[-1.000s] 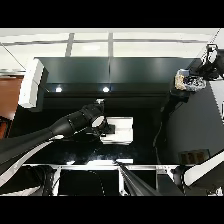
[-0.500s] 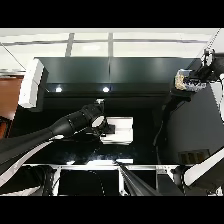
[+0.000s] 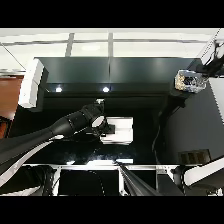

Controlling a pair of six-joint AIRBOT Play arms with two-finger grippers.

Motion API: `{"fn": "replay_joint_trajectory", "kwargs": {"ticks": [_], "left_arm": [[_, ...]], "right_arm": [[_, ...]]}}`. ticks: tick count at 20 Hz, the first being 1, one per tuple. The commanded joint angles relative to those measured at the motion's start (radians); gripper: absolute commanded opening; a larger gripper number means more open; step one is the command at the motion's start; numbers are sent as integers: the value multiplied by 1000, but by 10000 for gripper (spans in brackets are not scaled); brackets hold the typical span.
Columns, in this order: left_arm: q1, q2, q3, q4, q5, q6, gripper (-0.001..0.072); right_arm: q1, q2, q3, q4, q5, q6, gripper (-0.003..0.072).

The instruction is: Fold the box and place the chain.

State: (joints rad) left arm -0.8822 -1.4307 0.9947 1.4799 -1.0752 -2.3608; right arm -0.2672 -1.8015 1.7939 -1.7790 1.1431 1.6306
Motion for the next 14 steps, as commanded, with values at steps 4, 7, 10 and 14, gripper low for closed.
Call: {"fn": "replay_joint_trajectory", "kwargs": {"ticks": [4, 7, 10, 14], "left_arm": [[1, 0, 0, 0, 0, 0, 26], [1, 0, 0, 0, 1, 0, 26], [1, 0, 0, 0, 0, 0, 26], [1, 0, 0, 0, 0, 0, 26]], "right_arm": [[-1, 255, 1, 45, -37, -27, 8], [0, 377, 0, 175, -18, -52, 8], [8, 486, 0, 373, 46, -203, 9], [64, 621, -32, 539, 137, -266, 9]]}}
